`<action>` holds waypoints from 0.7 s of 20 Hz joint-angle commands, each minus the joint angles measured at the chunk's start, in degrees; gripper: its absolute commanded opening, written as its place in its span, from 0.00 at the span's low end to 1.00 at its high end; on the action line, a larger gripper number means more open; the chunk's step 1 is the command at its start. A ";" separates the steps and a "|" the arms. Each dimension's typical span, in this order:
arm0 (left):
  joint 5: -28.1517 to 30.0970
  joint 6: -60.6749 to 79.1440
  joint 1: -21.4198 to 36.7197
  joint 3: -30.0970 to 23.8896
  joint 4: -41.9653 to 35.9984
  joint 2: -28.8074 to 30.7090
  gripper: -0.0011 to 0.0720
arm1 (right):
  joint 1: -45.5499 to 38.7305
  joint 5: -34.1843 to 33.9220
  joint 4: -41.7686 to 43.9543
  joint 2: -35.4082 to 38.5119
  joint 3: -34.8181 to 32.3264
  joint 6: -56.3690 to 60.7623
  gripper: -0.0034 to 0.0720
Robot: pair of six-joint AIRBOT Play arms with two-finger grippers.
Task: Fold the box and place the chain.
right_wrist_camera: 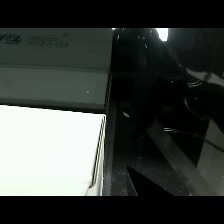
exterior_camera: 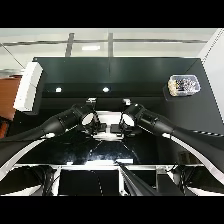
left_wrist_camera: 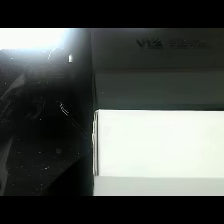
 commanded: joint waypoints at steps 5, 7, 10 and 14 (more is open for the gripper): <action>-0.22 -0.02 -0.04 0.00 0.00 -0.02 0.06 | -0.15 -2.97 0.76 -0.02 0.11 1.18 0.37; -0.24 0.00 -0.04 0.00 0.00 -0.02 0.06 | -0.15 -2.69 0.50 -0.22 0.11 1.60 0.37; -0.22 0.00 -0.04 0.00 0.00 -0.02 0.06 | -0.15 -2.67 0.13 -0.26 0.11 1.60 0.37; -0.24 0.00 -0.04 0.00 0.00 -0.02 0.06 | -0.15 -2.60 -0.09 -0.48 0.11 1.60 0.37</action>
